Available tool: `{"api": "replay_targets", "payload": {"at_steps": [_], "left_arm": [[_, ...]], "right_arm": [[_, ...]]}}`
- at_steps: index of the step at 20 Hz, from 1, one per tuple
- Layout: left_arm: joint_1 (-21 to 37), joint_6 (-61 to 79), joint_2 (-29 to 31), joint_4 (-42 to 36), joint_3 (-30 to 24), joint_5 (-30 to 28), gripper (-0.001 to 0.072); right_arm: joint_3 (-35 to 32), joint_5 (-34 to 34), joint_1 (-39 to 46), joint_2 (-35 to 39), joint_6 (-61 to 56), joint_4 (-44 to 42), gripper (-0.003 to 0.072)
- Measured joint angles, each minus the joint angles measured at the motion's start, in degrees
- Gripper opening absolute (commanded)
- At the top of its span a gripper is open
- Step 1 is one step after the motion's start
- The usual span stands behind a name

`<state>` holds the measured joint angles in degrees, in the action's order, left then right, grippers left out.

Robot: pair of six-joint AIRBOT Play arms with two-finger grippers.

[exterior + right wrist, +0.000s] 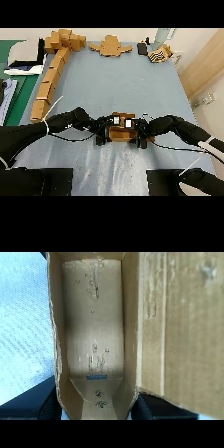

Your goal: Fold the box.

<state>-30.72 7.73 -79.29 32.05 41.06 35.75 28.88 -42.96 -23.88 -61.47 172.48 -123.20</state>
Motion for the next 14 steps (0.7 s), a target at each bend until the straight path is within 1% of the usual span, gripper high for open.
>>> {"api": "replay_targets", "payload": {"at_steps": [14], "left_arm": [[0.0,0.3,0.0,0.0,0.0,0.8,0.0322]], "right_arm": [[0.0,-0.3,0.0,0.0,0.0,0.0,0.0502]]}}
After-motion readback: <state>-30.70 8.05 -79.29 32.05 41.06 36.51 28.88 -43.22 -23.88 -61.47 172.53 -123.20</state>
